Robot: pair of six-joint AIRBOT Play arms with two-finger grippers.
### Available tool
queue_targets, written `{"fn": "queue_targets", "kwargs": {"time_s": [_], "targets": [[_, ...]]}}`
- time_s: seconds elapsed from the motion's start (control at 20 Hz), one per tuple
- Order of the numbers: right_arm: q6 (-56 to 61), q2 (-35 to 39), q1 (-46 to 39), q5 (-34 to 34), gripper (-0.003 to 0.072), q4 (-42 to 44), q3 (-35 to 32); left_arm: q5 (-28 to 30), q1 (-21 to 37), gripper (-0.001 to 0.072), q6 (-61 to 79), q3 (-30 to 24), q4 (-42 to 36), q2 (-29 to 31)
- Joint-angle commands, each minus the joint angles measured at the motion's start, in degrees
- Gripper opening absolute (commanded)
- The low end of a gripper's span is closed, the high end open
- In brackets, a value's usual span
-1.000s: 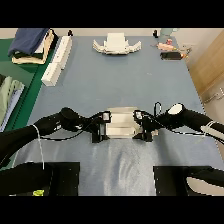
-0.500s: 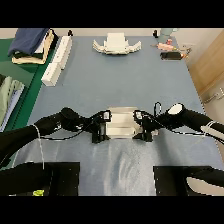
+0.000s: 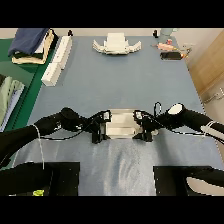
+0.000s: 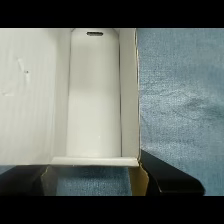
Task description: Fold the box.
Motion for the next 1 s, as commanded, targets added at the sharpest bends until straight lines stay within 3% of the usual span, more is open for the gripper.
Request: {"fn": "queue_targets", "kwargs": {"time_s": [0.0,0.6,0.65,0.7,0.95], "targets": [[0.0,0.0,0.0,0.0,0.0562,0.0,0.0,0.0,0.0,0.0445,0.0,0.1,0.2,0.0],[0.0,0.0,0.0,0.0,0.0563,0.1,0.0,0.0,0.0,0.0444,0.0,0.1,0.2,0.0],[0.0,0.0,0.0,0.2,0.0572,0.1,0.0,0.0,0.0,0.0444,0.0,0.1,0.2,0.0],[0.0,0.0,0.0,0.1,0.072,0.3,0.1,0.0,0.0,0.0444,0.0,0.1,0.2,0.0],[0.0,0.6,0.0,0.2,0.0713,-0.3,0.0,0.0,0.0,0.0445,0.0,0.1,0.2,0.0]]}}
